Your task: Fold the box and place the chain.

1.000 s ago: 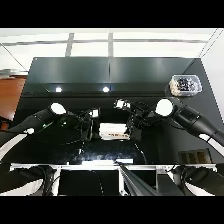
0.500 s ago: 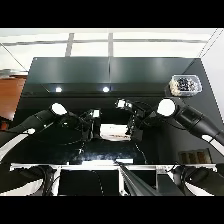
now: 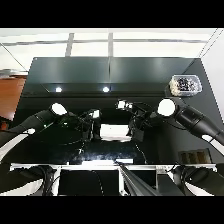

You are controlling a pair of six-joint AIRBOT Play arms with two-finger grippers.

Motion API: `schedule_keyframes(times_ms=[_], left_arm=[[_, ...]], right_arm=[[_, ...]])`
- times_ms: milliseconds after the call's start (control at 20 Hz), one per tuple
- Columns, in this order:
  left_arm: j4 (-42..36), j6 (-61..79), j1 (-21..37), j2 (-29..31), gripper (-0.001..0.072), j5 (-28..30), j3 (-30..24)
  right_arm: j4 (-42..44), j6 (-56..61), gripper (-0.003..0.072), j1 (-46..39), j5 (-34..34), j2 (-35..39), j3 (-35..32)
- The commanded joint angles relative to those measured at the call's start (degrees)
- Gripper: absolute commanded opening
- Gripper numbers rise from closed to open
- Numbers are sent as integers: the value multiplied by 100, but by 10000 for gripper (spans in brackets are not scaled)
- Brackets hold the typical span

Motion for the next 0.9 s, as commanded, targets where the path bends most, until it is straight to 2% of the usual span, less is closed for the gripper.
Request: schedule_keyframes(times_ms=[0,850], left_arm=[[-7,-4,4,0,393,13,0],[-7,-4,4,0,393,15,0]], right_arm=[[-59,87,418,-2,-39,4,7],[-37,219,418,2,15,-13,-57]])
